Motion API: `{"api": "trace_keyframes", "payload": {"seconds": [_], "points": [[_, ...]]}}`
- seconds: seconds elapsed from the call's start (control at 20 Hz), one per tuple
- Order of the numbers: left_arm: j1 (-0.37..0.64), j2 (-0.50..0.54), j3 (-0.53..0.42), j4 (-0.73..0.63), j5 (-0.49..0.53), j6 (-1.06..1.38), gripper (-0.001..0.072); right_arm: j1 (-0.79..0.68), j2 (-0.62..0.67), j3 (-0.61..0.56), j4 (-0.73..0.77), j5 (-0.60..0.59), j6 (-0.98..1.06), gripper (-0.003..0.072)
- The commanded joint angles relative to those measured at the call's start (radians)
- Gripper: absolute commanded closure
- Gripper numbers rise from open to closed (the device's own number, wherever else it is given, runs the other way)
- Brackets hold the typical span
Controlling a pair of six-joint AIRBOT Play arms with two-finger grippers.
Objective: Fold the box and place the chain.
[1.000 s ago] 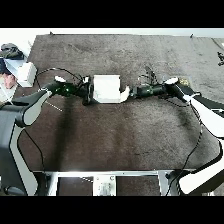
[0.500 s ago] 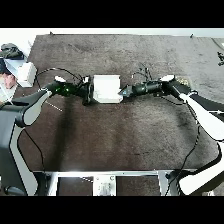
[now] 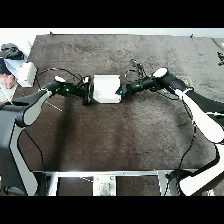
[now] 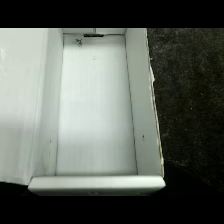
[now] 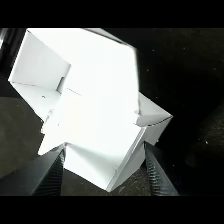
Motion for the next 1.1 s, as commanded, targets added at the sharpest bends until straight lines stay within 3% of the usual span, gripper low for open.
{"api": "trace_keyframes", "payload": {"seconds": [0.0,0.3,0.5,0.8,0.9,0.95,1.05], "points": [[0.0,-0.001,0.0,0.0,0.0,0.0,0.0433,0.05,-0.01,0.066,-0.197,-0.025,0.15,0.0086],[0.0,-0.001,0.0,0.0,0.0,0.0,0.0433,0.102,-0.05,0.103,-0.218,-0.051,0.198,0.0087],[0.0,-0.001,0.0,0.0,0.0,0.0,0.0432,0.134,-0.053,0.105,-0.401,-0.077,0.334,0.0087],[0.0,-0.001,0.0,0.0,0.0,0.0,0.0433,0.145,-0.055,0.133,-0.526,-0.1,0.466,0.0094],[0.0,-0.001,0.0,0.0,0.0,0.0,0.0432,0.162,-0.057,0.166,-0.609,-0.085,0.534,0.0096],[0.0,-0.001,0.0,0.0,0.0,0.0,0.0433,0.171,-0.069,0.197,-0.633,-0.044,0.55,0.0181],[0.0,-0.001,0.0,0.0,0.001,0.0,0.0432,0.191,-0.126,0.296,-0.644,0.071,0.556,0.0193]]}}
